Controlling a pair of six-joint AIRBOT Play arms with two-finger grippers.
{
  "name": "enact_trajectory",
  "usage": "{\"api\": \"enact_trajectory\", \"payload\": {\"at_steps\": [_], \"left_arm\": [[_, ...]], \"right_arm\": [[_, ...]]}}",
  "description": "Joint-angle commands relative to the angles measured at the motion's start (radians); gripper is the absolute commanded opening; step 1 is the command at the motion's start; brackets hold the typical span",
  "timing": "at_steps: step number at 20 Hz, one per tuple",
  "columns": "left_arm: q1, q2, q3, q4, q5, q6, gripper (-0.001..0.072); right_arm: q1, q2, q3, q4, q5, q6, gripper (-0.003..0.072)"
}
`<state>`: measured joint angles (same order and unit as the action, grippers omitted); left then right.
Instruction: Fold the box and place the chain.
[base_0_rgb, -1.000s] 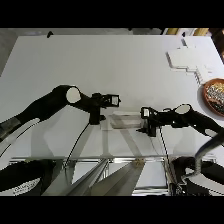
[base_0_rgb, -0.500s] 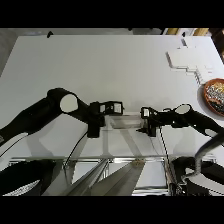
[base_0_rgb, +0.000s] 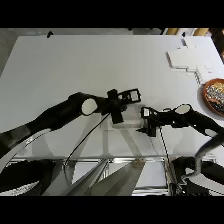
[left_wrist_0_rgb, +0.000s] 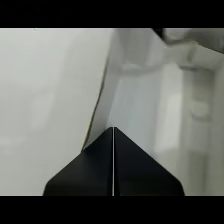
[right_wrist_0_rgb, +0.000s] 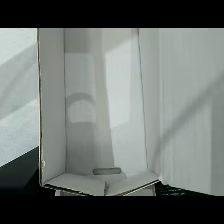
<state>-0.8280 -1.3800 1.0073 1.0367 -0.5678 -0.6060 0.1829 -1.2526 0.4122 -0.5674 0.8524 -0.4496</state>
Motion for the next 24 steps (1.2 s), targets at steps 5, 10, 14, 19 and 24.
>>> {"api": "enact_trajectory", "payload": {"at_steps": [5, 10, 14, 19, 24], "left_arm": [[0.074, -0.226, 0.132, -0.102, -0.040, -0.006, 0.0003], [0.078, -0.229, 0.132, -0.088, -0.096, -0.007, 0.0005], [0.108, -0.095, 0.132, 0.067, -0.223, -0.056, 0.0007], [0.134, 0.046, 0.130, 0.244, -0.540, -0.101, 0.0008], [0.138, 0.048, 0.019, 0.229, -0.535, -0.016, 0.0007]], "right_arm": [[0.001, 0.000, 0.000, -0.001, 0.000, -0.001, 0.0399], [0.001, 0.000, 0.000, -0.001, 0.000, -0.001, 0.0399], [0.001, 0.000, 0.000, -0.001, 0.000, -0.001, 0.0399], [0.001, 0.000, 0.000, -0.001, 0.000, -0.001, 0.0399], [0.001, 0.000, 0.000, -0.001, 0.000, -0.001, 0.0399]]}}
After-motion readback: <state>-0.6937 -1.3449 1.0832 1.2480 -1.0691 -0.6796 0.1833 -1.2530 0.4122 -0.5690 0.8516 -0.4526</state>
